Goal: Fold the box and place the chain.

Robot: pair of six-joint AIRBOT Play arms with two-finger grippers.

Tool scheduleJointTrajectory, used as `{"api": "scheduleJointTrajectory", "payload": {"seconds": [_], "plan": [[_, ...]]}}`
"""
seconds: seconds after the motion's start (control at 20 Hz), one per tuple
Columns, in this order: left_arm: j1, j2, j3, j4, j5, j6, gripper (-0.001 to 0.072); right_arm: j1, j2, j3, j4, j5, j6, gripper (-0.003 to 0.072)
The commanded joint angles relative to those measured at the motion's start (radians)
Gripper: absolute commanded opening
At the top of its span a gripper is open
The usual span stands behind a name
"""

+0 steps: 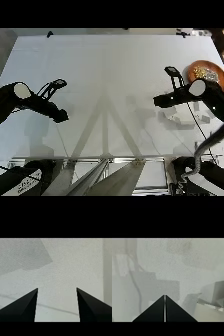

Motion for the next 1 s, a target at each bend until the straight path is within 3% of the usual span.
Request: {"api": "scheduleJointTrajectory", "payload": {"seconds": [0.0,0.2,0.35,0.55,0.6,0.65,0.7,0.8,0.9,0.95], "plan": [[-0.001,0.0,0.0,0.0,0.0,0.0,0.0517,-0.001,0.0,0.024,-0.071,0.03,0.002,0.0021],[-0.001,-0.001,-0.001,0.0,0.0,0.0,0.0517,-0.048,0.0,0.108,-0.357,0.163,0.062,0.0018],[-0.001,0.0,0.0,0.0,0.0,0.0,0.0517,-0.253,0.0,0.154,-0.428,0.257,0.003,0.0016],[-0.001,0.0,0.0,0.0,0.0,0.0,0.0517,-0.594,-0.006,0.157,-0.421,0.218,-0.11,0.0038],[-0.001,0.0,0.0,0.0,0.0,0.0,0.0517,-0.66,-0.006,0.159,-0.415,0.177,-0.109,0.0171],[-0.001,-0.001,0.0,0.0,0.0,0.0,0.0517,-0.718,-0.006,0.159,-0.386,0.125,-0.113,0.0355],[-0.001,-0.001,0.0,0.0,0.0,0.0,0.0517,-0.757,-0.006,0.159,-0.368,0.085,-0.135,0.0414],[-0.001,-0.001,0.0,0.0,0.0,0.0,0.0517,-0.791,-0.042,0.173,-0.393,0.059,-0.179,0.0411],[-0.001,-0.001,0.0,0.0,0.0,0.0,0.0517,-0.798,-0.142,0.234,-0.414,0.127,-0.184,0.0425],[-0.001,0.0,0.0,0.0,0.0,0.0,0.0517,-0.797,-0.2,0.28,-0.396,0.171,-0.184,0.0483]]}}
